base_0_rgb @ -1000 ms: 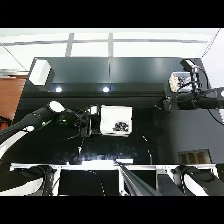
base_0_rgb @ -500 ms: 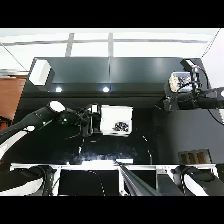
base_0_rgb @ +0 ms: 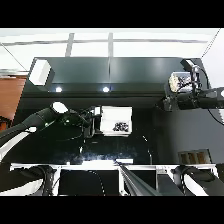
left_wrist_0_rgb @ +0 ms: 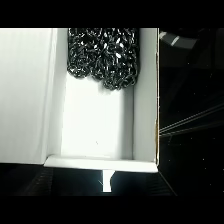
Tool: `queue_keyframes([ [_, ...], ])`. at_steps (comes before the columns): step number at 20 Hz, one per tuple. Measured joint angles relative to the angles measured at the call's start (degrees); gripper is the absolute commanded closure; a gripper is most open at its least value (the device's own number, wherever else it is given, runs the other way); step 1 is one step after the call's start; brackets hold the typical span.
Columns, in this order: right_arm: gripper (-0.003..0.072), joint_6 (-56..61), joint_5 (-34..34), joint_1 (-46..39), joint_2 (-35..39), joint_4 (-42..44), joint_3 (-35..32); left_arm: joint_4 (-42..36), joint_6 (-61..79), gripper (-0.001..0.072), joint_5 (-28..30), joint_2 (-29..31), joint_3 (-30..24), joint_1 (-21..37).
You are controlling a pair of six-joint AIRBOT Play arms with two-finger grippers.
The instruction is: Fold the box and place the chain.
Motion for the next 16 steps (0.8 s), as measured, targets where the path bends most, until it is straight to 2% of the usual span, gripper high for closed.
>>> queue_keyframes([
  [4,0.03,0.0,-4.3,1.7,-1.5,0.1,0.0,0.0,0.0,0.0209,0.2,0.0,0.0,-0.1],
  [5,0.0061,0.5,-5.9,2.9,-2.6,0.2,0.0,0.0,0.0,0.0209,0.2,0.0,0.0,-0.1],
  [6,-0.0032,1.1,-7.6,4.2,-4.0,0.3,0.0,0.0,0.0,0.0209,0.3,0.0,0.0,-0.1],
  [12,-0.0026,-2.3,-17.9,13.4,-17.2,4.0,1.7,0.0,0.0,0.0208,0.5,0.0,0.0,-0.1],
  [16,-0.0026,-15.0,-17.4,17.0,-21.3,5.9,3.0,0.1,0.0,0.0208,0.5,0.0,0.0,-0.1],
])
